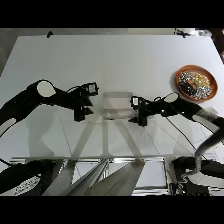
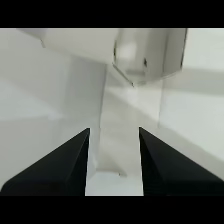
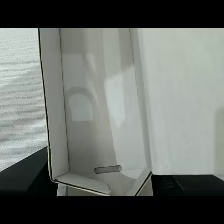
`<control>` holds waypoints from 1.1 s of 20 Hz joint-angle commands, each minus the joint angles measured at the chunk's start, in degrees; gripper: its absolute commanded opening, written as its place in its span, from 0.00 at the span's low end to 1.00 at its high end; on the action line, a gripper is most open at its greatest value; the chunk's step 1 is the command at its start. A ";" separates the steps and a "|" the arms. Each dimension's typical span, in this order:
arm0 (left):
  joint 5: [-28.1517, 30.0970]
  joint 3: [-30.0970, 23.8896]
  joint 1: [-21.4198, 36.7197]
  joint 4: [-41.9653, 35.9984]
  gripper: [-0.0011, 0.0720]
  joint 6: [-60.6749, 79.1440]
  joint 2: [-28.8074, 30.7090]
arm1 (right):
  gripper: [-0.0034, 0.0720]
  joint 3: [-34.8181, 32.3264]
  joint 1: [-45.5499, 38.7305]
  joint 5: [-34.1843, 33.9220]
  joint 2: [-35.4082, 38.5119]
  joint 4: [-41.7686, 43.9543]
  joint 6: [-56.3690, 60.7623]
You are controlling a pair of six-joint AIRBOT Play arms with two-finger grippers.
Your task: Fold the box and place the chain.
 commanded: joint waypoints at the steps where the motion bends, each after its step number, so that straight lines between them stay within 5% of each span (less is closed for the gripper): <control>1: -4.37 0.00 0.17 -0.70 0.44 6.10 -1.97 | 0.46 0.04 -0.04 0.04 0.04 0.02 0.02; 2: -3.41 0.00 -0.70 -1.64 0.39 8.35 -2.64 | 0.46 0.04 -0.04 0.04 0.04 0.02 0.02; 22: 7.39 0.00 -6.82 -3.32 0.39 13.66 -11.37 | 0.46 0.04 -0.04 0.04 0.04 0.02 0.02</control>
